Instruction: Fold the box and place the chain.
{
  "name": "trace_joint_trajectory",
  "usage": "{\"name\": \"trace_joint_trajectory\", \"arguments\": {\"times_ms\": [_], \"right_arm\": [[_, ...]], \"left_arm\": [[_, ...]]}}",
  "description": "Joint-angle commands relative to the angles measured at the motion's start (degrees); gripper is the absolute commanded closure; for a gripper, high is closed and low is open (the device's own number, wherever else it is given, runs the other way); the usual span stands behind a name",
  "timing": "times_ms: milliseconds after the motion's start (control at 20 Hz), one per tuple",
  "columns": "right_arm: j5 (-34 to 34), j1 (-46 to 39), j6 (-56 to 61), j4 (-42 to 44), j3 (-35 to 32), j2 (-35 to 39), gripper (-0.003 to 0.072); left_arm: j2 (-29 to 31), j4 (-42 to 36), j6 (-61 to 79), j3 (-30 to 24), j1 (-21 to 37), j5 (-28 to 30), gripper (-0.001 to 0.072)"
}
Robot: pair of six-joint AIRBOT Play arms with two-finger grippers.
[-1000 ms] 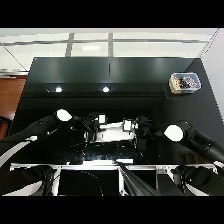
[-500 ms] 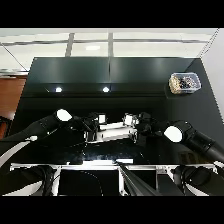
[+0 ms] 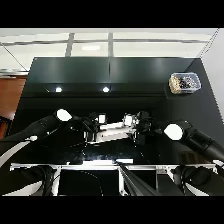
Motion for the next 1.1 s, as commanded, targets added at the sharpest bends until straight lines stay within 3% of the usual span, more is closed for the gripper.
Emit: {"name": "trace_joint_trajectory", "arguments": {"times_ms": [0,200,550,1050], "right_arm": [[2.8,-3.0,-12.7,10.0,0.0,-1.5,0.0051],[12.3,-8.3,-17.9,13.3,-0.2,-4.2,0.0051],[9.0,-7.5,-25.4,20.5,-2.1,-9.7,0.0051],[8.9,-7.5,-26.0,19.9,-2.1,-14.3,0.0052]], "left_arm": [[0.0,0.0,0.0,0.0,0.0,-0.2,0.0683],[0.0,0.0,0.0,0.0,0.0,-0.2,0.0683],[0.0,0.0,0.0,0.0,0.0,-0.2,0.0683],[0.0,0.0,0.0,0.0,0.0,-0.1,0.0682]]}}
